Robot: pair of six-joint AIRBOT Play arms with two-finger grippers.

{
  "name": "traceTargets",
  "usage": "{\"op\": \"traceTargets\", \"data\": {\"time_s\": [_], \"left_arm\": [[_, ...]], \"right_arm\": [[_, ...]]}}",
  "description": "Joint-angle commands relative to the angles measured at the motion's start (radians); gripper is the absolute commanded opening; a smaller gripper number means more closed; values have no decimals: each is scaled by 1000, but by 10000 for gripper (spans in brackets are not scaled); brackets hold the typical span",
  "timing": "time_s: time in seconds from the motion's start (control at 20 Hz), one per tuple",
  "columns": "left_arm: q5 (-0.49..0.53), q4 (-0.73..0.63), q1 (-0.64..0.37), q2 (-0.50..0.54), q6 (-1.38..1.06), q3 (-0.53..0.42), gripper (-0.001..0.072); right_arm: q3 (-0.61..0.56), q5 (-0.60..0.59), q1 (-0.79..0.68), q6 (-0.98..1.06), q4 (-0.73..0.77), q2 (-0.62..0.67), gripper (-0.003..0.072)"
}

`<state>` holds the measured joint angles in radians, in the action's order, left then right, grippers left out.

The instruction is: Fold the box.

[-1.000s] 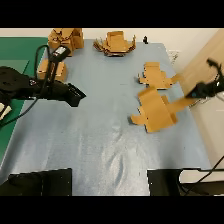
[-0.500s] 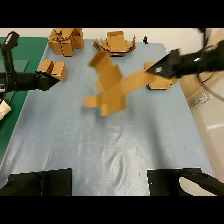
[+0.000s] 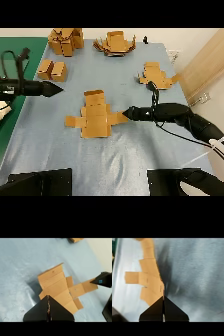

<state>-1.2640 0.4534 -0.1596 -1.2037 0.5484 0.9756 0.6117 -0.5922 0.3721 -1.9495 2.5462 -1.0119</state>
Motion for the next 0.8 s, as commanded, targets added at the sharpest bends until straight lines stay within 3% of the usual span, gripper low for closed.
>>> {"op": "traceTargets", "data": {"time_s": [0.0,0.05,0.2,0.5,0.6,0.65,0.75], "left_arm": [[-6,-5,53,-150,-100,1,356],[35,-5,80,-196,-100,2,524],[69,-9,154,-344,-154,42,524],[-116,-75,248,-631,-201,292,522],[-191,-76,261,-695,-189,367,513],[-213,-79,265,-712,-192,390,450],[-239,-84,266,-722,-196,415,445]], "right_arm": [[-71,148,21,-131,-23,1,4],[-71,155,21,-131,-28,0,5],[-71,166,21,-131,-28,-1,4],[-71,143,21,-135,-29,-1,4],[-71,142,21,-138,-29,-1,4],[-71,139,21,-138,-29,-1,4],[-71,132,21,-139,-31,-1,4]]}}
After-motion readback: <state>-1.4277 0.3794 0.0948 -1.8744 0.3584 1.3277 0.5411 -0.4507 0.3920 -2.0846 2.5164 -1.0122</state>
